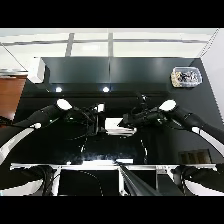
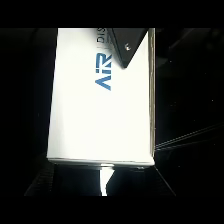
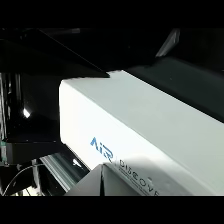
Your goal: Fold the box and place the chain.
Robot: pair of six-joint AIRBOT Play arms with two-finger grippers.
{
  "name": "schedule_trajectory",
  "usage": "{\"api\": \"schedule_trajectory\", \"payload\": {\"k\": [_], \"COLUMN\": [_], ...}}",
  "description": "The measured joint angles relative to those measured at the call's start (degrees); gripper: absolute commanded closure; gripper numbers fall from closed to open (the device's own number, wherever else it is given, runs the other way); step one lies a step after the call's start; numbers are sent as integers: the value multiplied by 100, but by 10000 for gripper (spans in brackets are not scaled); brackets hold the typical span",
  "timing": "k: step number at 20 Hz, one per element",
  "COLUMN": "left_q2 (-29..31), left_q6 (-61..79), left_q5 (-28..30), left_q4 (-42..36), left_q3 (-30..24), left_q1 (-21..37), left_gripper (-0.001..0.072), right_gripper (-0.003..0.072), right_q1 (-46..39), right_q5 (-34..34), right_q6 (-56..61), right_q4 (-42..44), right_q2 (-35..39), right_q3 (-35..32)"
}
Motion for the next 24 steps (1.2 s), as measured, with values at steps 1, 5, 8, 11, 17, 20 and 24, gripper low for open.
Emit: {"api": "schedule_trajectory", "payload": {"k": [1, 5, 8, 11, 17, 20, 24], "left_q2": [0, 0, 0, -2, 4, 125, 560], "left_q6": [-2, -9, -13, -22, -22, -20, -372], "left_q5": [0, 0, 0, 4, -4, -17, -74], "left_q4": [0, 0, -2, -17, -17, -2, 345], "left_q3": [0, 0, 0, 0, 0, 7, 7], "left_q1": [0, 0, 0, 0, 4, 17, 107], "left_gripper": [208, 208, 208, 208, 194, 0, -2], "right_gripper": [673, 673, 673, 673, 673, 673, 673], "right_q1": [0, 4, 7, -7, -579, -1226, -2085], "right_q5": [-24, -96, -118, -44, 684, 999, 1292], "right_q6": [2, 0, -52, -181, -275, -280, -282], "right_q4": [-22, -96, -109, -188, -101, -116, -146], "right_q2": [-11, -37, -39, 46, 903, 1449, 1928], "right_q3": [-4, -4, 4, 125, 492, 553, 575]}}
